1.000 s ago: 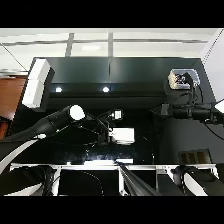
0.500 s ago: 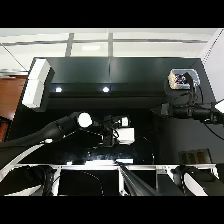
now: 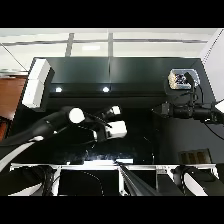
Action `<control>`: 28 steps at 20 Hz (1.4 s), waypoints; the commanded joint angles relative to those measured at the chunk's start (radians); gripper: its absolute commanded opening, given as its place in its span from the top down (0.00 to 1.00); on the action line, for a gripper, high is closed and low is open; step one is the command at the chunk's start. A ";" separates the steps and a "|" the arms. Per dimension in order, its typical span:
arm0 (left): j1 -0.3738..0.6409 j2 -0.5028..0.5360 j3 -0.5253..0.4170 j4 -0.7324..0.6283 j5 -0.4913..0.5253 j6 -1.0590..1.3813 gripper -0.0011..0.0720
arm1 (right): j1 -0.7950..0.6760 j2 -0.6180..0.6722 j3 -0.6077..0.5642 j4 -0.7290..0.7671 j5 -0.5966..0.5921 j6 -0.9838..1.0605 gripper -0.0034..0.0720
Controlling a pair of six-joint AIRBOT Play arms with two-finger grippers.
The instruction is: Fold the box and place the chain.
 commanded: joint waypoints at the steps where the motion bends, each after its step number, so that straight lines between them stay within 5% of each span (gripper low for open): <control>1: 0.138 0.126 -0.005 0.218 -0.167 -0.272 0.44 | -0.003 0.001 0.000 0.000 0.008 -0.001 0.91; 7: 0.693 0.404 -0.126 0.283 -0.440 -0.299 0.44 | -0.002 0.001 0.000 0.000 0.008 -0.024 0.91; 10: 1.017 0.518 -0.168 0.373 -0.390 -0.297 0.44 | -0.002 0.001 0.000 0.000 0.007 -0.028 0.91; 14: 1.304 0.517 -0.168 0.338 -0.246 -0.307 0.44 | -0.002 0.001 0.000 0.000 0.007 -0.032 0.91; 19: 1.444 0.440 -0.167 0.313 -0.212 -0.170 0.44 | -0.002 0.001 0.000 0.005 0.008 -0.022 0.91; 28: 1.417 0.288 -0.167 0.158 -0.113 -0.032 0.43 | -0.002 0.001 0.000 0.032 0.008 -0.019 0.91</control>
